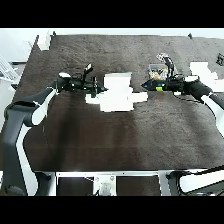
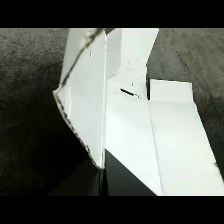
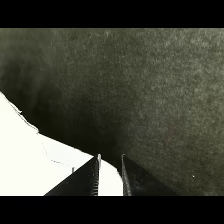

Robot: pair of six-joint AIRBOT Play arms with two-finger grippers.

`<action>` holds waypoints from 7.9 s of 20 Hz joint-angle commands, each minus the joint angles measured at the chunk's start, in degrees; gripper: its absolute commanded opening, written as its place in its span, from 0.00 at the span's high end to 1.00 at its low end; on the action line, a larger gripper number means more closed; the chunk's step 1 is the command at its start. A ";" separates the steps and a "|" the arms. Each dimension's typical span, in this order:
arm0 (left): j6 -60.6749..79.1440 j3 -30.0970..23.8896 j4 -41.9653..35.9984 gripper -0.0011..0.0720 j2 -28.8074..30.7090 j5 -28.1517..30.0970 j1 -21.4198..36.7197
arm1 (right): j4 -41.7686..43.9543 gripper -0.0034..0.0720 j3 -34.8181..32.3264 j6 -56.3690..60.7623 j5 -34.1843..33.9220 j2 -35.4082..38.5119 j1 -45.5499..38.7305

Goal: Fold the box and place the chain.

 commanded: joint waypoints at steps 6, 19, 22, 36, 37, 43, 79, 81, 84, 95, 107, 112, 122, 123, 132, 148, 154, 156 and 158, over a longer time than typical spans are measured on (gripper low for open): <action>7.96 -2.32 0.42 0.97 0.13 4.55 -1.31 | 5.20 0.77 -4.70 -6.86 -3.30 1.84 0.04; 10.29 -2.34 0.48 0.96 -0.57 2.99 -1.31 | 17.09 0.79 -11.82 -18.84 -6.23 13.03 0.72; 9.75 -2.34 0.28 0.96 -0.57 3.32 -1.31 | 15.96 0.79 -12.96 -22.56 -7.10 13.03 0.63; 9.84 -2.34 -0.39 0.96 -0.55 3.30 -1.31 | 4.74 0.19 -17.99 -59.80 -7.52 14.05 10.51; 9.84 -2.34 -0.39 0.96 -0.55 3.30 -1.31 | 4.74 0.19 -17.99 -62.99 -7.52 14.05 10.49; 9.84 -2.34 -0.39 0.96 -0.55 3.30 -1.31 | -4.96 0.18 -18.43 -65.72 -2.95 13.90 12.52; 9.84 -2.34 -0.42 0.96 -0.55 3.15 -1.31 | 1.40 0.06 -4.11 -65.59 -1.68 0.61 9.81; 9.84 -2.34 -0.42 0.96 -0.55 3.15 -1.31 | 1.33 0.06 -2.40 -65.46 0.81 -0.39 9.05; 9.84 -2.34 -0.42 0.96 -0.55 3.15 -1.31 | 0.92 0.06 -0.87 -65.24 1.88 -1.20 8.22; 9.84 -2.34 -0.42 0.96 -0.55 3.15 -1.31 | 0.90 0.06 3.19 -65.07 7.45 -6.12 6.82; 9.86 -2.34 -0.42 0.96 -0.55 3.34 -1.31 | 0.02 0.06 5.11 -64.50 14.88 -9.25 7.15; 9.86 -2.34 -0.42 0.96 -0.55 3.65 -1.31 | 0.04 0.06 5.60 -63.60 15.13 -10.69 8.20; 9.86 -2.34 -0.42 0.96 -0.55 3.63 -1.31 | 0.09 0.06 10.25 -64.48 15.13 -13.94 6.62; 9.86 -2.34 -0.42 0.96 -0.55 3.63 -1.31 | 0.09 0.06 10.25 -64.65 15.39 -13.99 6.36; 9.84 -2.34 -0.42 0.96 -0.55 3.63 -1.31 | 0.07 0.06 11.52 -65.72 18.36 -16.00 6.88; 9.86 -2.34 -0.42 0.96 -0.55 3.61 -1.31 | -0.57 0.06 14.64 -65.64 19.39 -19.08 8.13; 9.86 -2.34 -0.42 0.96 -0.55 3.58 -1.31 | -0.55 0.06 14.78 -65.48 19.37 -19.69 8.13; 9.86 -2.34 -0.42 0.96 -0.55 3.58 -1.31 | -0.52 0.06 14.84 -65.51 19.37 -19.69 8.15; 9.86 -2.34 -0.42 0.96 -0.55 3.58 -1.31 | -0.52 0.08 14.84 -65.51 19.37 -19.69 8.15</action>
